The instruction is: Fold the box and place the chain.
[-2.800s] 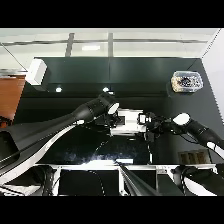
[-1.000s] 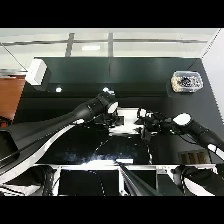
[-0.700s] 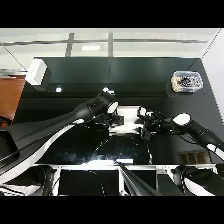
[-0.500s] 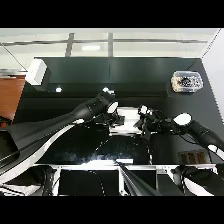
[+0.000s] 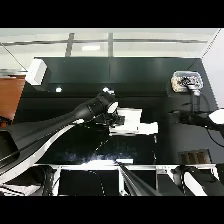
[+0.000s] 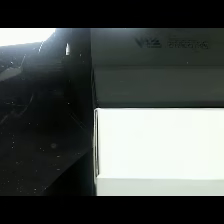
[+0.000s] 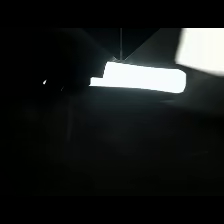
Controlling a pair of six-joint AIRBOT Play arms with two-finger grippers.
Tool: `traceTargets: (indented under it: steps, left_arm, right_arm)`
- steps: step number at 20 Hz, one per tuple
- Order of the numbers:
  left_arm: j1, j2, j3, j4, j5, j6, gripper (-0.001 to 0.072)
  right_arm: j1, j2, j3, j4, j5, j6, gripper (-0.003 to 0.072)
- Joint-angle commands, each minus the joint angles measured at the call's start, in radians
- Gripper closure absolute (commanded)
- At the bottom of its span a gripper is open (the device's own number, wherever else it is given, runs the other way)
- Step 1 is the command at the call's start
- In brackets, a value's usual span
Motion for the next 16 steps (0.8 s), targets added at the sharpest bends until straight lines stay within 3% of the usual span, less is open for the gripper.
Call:
traceTargets:
  steps: [1,4,6,10,16]
  left_arm:
    - [0.0,0.0,0.001,0.002,-0.001,0.0,0.0683]
    - [0.0,0.0,0.001,0.002,-0.001,0.0,0.0683]
    - [0.0,0.0,0.001,0.002,-0.001,0.0,0.0683]
    - [0.0,0.0,0.001,0.002,-0.001,0.0,0.0683]
    - [0.0,0.0,0.001,0.002,-0.001,0.0,0.0683]
  right_arm:
    - [-0.154,-0.056,-0.06,-0.016,0.055,0.286,0.0677]
    - [-0.09,-0.222,-0.063,0.193,0.207,0.085,0.0676]
    - [-0.03,-0.301,-0.063,0.343,0.242,-0.076,0.0676]
    - [0.055,-0.339,-0.061,0.379,0.151,-0.116,0.0675]
    - [0.061,-0.339,-0.056,0.422,0.259,-0.244,0.0674]
